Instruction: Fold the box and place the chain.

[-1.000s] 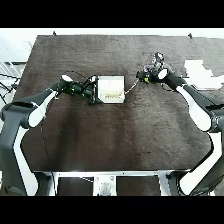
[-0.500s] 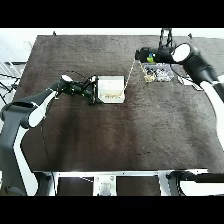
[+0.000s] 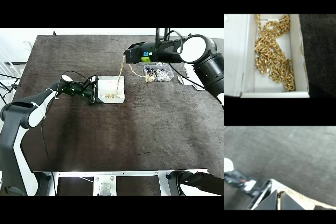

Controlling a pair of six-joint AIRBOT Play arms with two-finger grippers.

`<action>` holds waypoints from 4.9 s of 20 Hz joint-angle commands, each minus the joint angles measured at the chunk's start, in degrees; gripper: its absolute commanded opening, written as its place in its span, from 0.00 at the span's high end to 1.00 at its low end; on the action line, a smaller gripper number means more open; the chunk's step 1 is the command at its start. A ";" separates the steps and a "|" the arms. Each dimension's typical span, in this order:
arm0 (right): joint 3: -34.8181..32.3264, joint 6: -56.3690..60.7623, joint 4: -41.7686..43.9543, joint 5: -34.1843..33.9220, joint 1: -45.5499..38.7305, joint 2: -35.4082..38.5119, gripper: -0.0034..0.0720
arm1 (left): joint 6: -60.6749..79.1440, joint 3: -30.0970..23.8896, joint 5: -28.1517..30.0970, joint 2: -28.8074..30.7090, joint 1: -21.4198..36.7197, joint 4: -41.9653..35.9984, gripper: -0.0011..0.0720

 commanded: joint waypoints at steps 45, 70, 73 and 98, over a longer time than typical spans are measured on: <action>-8.98 20.39 -1.81 -27.19 -17.86 -28.61 0.38 | 0.02 0.02 0.07 -0.02 0.02 0.02 0.34; -6.69 7.21 -4.28 -12.31 -2.60 5.16 0.94 | 0.02 0.02 -0.09 -0.02 0.00 0.00 0.34; -6.69 7.23 -4.42 -12.44 1.05 5.46 0.94 | 0.00 0.00 -0.09 -0.02 0.02 0.02 0.34; 0.83 5.95 -4.35 -23.78 9.03 1.88 0.94 | 0.00 0.02 -0.09 -0.02 0.02 0.02 0.34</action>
